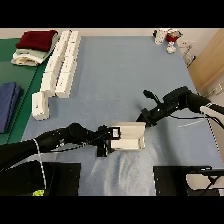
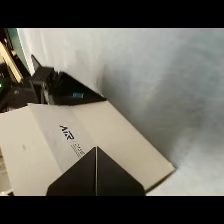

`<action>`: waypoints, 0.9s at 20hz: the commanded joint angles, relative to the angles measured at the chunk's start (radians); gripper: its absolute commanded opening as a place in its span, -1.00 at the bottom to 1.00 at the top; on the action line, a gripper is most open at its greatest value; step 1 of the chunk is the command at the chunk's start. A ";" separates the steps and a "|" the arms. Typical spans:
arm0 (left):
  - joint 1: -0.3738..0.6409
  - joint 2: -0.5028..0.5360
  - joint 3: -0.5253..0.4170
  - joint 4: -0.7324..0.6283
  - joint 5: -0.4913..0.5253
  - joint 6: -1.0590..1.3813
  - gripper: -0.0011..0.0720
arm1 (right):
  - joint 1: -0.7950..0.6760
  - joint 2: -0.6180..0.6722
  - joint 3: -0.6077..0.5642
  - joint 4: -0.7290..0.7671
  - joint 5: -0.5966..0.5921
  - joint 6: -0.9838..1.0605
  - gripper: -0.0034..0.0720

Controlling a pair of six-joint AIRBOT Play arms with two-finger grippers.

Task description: Fold the box.

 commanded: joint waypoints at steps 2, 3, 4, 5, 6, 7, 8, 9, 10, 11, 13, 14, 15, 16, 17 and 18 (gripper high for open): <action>0.000 0.000 0.001 0.000 0.000 0.000 -0.11 | 0.083 0.106 -0.113 0.007 0.036 -0.097 -0.90; 0.000 0.000 0.001 0.000 0.000 0.000 -0.11 | 0.099 0.153 -0.143 0.003 0.079 -0.109 -0.90; 0.000 0.000 0.001 0.000 0.000 0.000 -0.11 | 0.116 0.208 -0.174 -0.010 0.134 -0.119 -0.90; 0.000 0.000 0.001 0.000 0.000 0.000 -0.11 | 0.133 0.263 -0.204 -0.022 0.193 -0.130 -0.90; 0.000 0.000 0.001 0.000 0.000 0.000 -0.11 | 0.152 0.315 -0.232 -0.030 0.249 -0.145 -0.90; 0.000 0.000 0.001 0.000 0.000 0.000 -0.11 | 0.174 0.369 -0.260 -0.034 0.308 -0.162 -0.90; 0.000 0.000 0.001 0.000 0.000 0.000 -0.11 | 0.199 0.427 -0.291 -0.038 0.378 -0.182 -0.90; 0.000 0.000 0.001 0.000 0.000 0.000 -0.11 | 0.228 0.485 -0.323 -0.038 0.450 -0.208 -0.90; 0.000 0.000 0.001 0.000 0.000 0.000 -0.11 | 0.256 0.539 -0.354 -0.038 0.518 -0.223 -0.90; 0.000 0.000 0.001 0.000 0.000 0.000 -0.11 | 0.287 0.594 -0.386 -0.038 0.583 -0.224 -0.90; 0.000 0.000 0.001 0.000 0.000 0.000 -0.11 | 0.350 0.693 -0.446 -0.042 0.672 -0.227 -0.90; 0.000 0.000 0.001 0.000 0.000 0.000 -0.11 | 0.381 0.736 -0.472 -0.045 0.700 -0.227 -0.90; 0.000 0.000 0.001 0.000 0.000 0.000 -0.11 | 0.412 0.779 -0.499 -0.048 0.727 -0.228 -0.90; 0.000 0.000 0.001 0.000 0.000 0.000 -0.11 | 0.440 0.814 -0.520 -0.053 0.755 -0.227 -0.90; 0.000 0.000 0.001 0.000 0.000 0.000 -0.11 | 0.468 0.845 -0.541 -0.066 0.782 -0.227 -0.90; 0.000 0.000 0.001 0.000 0.000 0.000 -0.11 | 0.482 0.866 -0.557 -0.088 0.807 -0.226 -0.90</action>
